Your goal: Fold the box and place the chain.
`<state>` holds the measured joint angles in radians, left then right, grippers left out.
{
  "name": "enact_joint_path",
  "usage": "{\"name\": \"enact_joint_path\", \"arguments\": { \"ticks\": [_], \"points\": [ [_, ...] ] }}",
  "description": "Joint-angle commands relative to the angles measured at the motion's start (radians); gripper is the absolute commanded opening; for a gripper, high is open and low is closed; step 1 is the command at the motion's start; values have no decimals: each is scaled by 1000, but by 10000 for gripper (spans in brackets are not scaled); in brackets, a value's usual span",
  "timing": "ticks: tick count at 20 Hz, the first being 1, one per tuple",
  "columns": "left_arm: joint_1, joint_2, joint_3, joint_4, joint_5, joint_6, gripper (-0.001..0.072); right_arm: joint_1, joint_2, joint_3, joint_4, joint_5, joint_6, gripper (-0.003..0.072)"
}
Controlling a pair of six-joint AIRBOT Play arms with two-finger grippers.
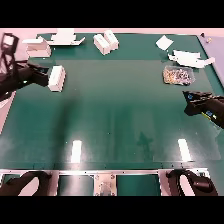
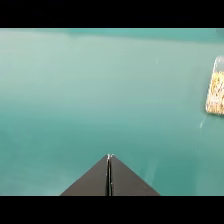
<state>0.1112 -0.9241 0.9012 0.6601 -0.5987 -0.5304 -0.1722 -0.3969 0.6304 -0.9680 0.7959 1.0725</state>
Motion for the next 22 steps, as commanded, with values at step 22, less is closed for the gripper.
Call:
{"name": "enact_joint_path", "arguments": {
  "ticks": [22],
  "points": [
    [1,763,-797,-152,180,93,21,0,282,-338,-11,-123,-7,3]
  ]
}}
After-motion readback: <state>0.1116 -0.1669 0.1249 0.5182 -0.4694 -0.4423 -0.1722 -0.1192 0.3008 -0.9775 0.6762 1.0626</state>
